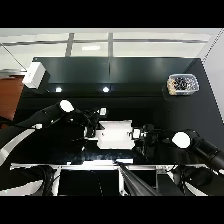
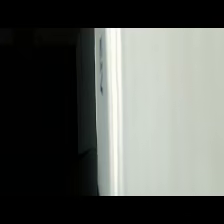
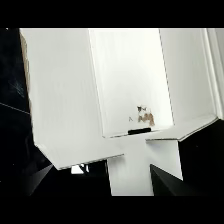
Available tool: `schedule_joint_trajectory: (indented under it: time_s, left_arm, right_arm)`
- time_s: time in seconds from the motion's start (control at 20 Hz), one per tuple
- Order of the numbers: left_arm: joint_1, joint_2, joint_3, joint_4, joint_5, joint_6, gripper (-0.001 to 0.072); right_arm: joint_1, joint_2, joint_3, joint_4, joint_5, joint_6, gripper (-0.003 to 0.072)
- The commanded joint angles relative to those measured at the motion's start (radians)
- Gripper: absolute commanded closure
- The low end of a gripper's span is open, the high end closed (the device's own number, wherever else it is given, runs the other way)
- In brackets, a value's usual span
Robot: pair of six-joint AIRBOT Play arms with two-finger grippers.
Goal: Fold the box and place the chain.
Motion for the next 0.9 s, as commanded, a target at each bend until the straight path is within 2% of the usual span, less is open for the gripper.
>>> schedule_joint_trajectory:
  time_s: [0.0, 0.3, 0.65, 0.85]
  left_arm:
    - [-0.001, 0.0, 0.001, 0.001, 0.0, 0.002, 0.0683]
    - [-0.001, 0.0, 0.001, 0.001, 0.001, 0.002, 0.0683]
    - [-0.001, 0.0, 0.001, 0.002, 0.005, 0.002, 0.0683]
    - [-0.001, 0.0, 0.001, 0.002, 0.005, 0.002, 0.0683]
  right_arm:
    - [0.007, -0.011, 0.0, 0.066, 0.003, -0.034, -0.0006]
    - [0.065, -0.078, 0.0, 0.092, -0.037, -0.086, -0.0006]
    - [0.087, -0.082, 0.002, 0.176, -0.078, -0.096, -0.0006]
    - [0.074, -0.082, 0.043, 0.164, -0.112, -0.095, -0.0007]
